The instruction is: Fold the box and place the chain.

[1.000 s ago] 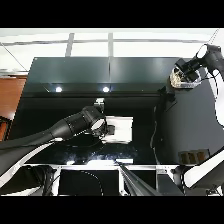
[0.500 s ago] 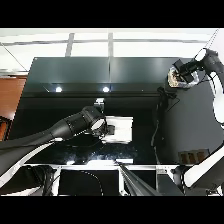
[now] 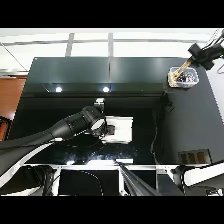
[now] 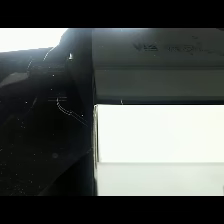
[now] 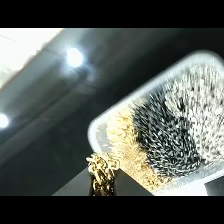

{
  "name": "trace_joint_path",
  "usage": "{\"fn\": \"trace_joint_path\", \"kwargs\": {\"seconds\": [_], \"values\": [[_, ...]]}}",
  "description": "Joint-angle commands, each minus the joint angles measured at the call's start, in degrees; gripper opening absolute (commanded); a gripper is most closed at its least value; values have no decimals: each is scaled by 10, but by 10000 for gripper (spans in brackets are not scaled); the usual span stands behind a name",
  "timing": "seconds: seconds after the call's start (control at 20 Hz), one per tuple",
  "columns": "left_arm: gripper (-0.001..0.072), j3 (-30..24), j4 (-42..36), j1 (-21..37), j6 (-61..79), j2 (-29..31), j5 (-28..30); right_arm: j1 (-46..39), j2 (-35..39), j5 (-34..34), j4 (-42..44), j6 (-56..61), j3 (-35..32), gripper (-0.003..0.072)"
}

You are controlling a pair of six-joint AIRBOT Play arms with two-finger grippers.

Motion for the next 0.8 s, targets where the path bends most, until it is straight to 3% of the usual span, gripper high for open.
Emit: {"fn": "trace_joint_path", "kwargs": {"seconds": [0.0, 0.4, 0.55, 0.75], "values": [[26, 0, 0, 0, 0, 0, 0, -5, 87, 9, 35, -107, 0, 10], [26, 0, 0, 0, 0, 0, 0, -5, 245, 42, 117, -209, 0, 9], [26, 0, 0, 0, 0, 0, 0, -2, 290, 97, 139, -245, -1, 10], [26, 0, 0, 0, 0, 0, -1, 53, 376, 122, 140, -269, -61, 10]]}}
